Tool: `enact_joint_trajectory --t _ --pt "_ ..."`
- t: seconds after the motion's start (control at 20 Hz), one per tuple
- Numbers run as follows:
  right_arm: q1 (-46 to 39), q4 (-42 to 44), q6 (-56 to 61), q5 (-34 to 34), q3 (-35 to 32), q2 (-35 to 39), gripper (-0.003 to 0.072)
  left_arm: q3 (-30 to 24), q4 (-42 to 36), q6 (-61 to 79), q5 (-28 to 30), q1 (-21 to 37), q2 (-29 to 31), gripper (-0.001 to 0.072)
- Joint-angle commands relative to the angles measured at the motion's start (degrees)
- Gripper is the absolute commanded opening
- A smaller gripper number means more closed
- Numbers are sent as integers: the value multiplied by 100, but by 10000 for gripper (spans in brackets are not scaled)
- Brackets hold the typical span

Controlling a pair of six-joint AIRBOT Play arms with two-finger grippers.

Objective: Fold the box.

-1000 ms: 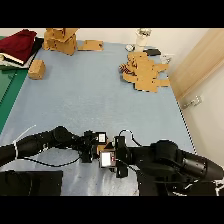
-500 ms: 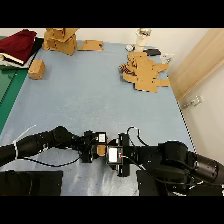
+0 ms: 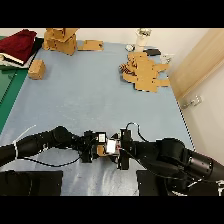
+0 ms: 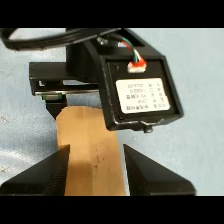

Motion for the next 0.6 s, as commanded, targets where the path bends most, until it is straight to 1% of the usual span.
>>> enact_joint_trajectory --t 0.0,0.2,0.55 --pt "11 68 -197 26 2 -269 507 7 0 0 2 0 -4 454" --pt "11 409 -564 103 2 -466 507 7 0 0 0 0 -4 454" --pt "11 420 -756 103 2 -564 508 7 0 0 0 0 -4 454"
